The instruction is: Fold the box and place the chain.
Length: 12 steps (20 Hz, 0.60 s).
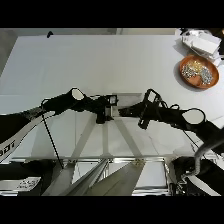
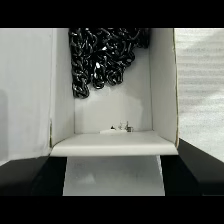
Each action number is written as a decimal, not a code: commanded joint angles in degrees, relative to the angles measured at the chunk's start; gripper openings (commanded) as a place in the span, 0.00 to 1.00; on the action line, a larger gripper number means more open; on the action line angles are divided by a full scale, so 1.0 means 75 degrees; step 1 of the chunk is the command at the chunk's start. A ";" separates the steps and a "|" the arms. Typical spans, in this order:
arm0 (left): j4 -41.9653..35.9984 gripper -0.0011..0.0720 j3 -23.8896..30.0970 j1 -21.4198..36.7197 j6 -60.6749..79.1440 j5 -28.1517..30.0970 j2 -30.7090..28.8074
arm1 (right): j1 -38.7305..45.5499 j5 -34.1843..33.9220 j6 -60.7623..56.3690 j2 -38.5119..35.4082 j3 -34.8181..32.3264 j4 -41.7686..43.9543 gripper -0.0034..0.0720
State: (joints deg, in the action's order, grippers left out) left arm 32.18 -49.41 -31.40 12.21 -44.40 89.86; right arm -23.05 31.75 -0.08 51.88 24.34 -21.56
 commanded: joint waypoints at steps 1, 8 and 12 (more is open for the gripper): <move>0.0000 0.44 -0.0003 -0.0003 0.0000 0.0003 0.0000 | -0.0347 -0.0603 -0.0233 0.0793 0.0009 0.0393 0.07; 0.0000 0.44 -0.0003 -0.0003 0.0000 0.0003 0.0000 | -0.0326 -0.0323 -0.0901 0.0822 0.0831 0.0321 0.31; 0.0000 0.44 -0.0003 -0.0003 0.0000 0.0000 0.0000 | 0.0312 0.1749 -0.1903 0.0813 0.2416 -0.1448 0.16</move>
State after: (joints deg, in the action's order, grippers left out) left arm 32.16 -49.41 -31.40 12.21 -44.40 89.86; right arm -23.22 35.27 -9.26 57.89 35.62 -24.25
